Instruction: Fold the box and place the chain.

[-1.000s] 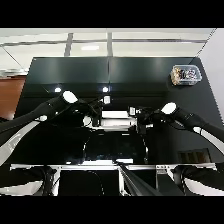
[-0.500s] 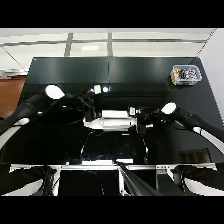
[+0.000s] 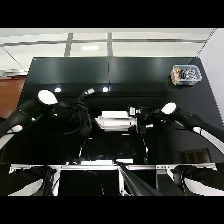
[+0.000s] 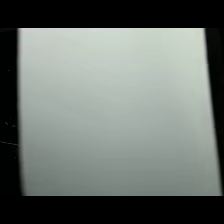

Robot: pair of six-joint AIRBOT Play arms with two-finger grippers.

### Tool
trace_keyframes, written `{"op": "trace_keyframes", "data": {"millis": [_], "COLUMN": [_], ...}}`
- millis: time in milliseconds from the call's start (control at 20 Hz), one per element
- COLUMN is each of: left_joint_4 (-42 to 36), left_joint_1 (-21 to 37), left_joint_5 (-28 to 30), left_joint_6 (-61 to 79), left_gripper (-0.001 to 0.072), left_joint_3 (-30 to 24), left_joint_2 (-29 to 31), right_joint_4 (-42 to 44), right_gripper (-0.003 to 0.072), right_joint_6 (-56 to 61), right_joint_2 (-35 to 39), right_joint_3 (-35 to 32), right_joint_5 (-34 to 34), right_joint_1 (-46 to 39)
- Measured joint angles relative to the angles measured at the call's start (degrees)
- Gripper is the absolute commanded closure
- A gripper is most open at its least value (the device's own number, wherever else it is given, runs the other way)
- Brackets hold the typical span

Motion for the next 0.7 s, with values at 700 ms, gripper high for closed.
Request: {"op": "trace_keyframes", "data": {"millis": [700], "left_joint_4": [-18.05], "left_joint_1": [-2.12], "left_joint_5": [31.08], "left_joint_6": [3.54], "left_gripper": [0.0684], "left_joint_3": [-0.44], "left_joint_2": [-8.81], "right_joint_4": [0.02], "right_gripper": [0.0215], "right_joint_6": [0.00], "right_joint_2": [0.00], "right_joint_3": [0.00], "right_joint_5": [-0.02], "right_joint_1": [-0.02]}}
